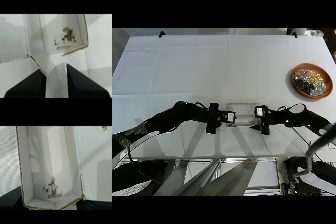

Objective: Fold the box and place the chain.

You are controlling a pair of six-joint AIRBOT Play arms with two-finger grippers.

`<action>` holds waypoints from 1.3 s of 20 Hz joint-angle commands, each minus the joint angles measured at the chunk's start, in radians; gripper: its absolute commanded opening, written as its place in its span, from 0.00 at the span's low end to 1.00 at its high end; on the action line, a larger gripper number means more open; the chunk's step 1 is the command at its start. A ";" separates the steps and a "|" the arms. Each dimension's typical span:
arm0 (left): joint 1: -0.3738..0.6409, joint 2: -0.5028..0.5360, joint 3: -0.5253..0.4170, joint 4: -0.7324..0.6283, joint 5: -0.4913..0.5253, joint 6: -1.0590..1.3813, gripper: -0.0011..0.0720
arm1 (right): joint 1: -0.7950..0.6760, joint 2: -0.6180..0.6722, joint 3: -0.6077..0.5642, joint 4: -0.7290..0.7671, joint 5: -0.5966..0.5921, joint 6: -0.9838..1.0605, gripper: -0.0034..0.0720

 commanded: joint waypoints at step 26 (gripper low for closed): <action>-0.146 -0.051 0.000 -0.029 -0.204 0.000 0.23 | 0.000 0.001 0.001 0.000 0.000 0.000 0.59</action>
